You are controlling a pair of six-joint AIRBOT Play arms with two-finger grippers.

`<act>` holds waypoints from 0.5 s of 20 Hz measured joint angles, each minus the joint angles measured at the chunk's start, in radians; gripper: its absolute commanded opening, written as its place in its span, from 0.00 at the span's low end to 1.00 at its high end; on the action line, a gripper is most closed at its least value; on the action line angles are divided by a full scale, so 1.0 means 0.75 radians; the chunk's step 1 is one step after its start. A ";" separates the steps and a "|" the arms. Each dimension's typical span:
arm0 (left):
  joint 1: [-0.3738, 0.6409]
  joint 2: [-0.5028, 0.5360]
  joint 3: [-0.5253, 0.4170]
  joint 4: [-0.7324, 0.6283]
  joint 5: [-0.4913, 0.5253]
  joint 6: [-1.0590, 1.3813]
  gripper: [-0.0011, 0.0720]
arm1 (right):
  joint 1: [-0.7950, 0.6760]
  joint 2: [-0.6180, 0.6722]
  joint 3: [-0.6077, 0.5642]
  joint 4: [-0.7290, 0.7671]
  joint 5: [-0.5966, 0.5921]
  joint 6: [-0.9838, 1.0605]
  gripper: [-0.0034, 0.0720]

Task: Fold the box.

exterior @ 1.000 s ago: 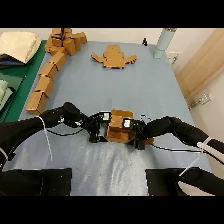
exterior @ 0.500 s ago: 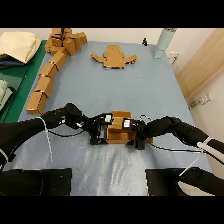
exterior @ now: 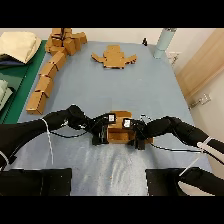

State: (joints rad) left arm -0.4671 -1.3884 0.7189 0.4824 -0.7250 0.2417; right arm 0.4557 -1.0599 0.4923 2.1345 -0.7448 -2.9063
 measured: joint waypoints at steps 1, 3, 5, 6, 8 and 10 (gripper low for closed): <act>-0.006 0.000 0.000 0.004 0.009 -0.007 0.96 | 0.000 0.000 0.000 0.000 0.000 0.000 0.81; -0.019 0.000 0.000 0.006 0.020 -0.019 0.96 | 0.000 0.000 0.000 0.000 -0.001 0.000 0.81; -0.026 0.000 0.000 0.007 0.026 -0.024 0.96 | 0.000 0.000 0.000 0.000 -0.001 0.000 0.81; -0.028 0.000 0.000 0.007 0.027 -0.024 0.95 | 0.000 0.000 0.000 0.000 -0.001 0.000 0.81; -0.031 0.000 0.001 0.008 0.028 -0.026 0.95 | 0.000 0.000 0.000 0.001 -0.001 0.000 0.81; -0.034 0.000 0.001 0.007 0.028 -0.029 0.95 | 0.000 0.000 0.000 0.001 -0.001 0.000 0.81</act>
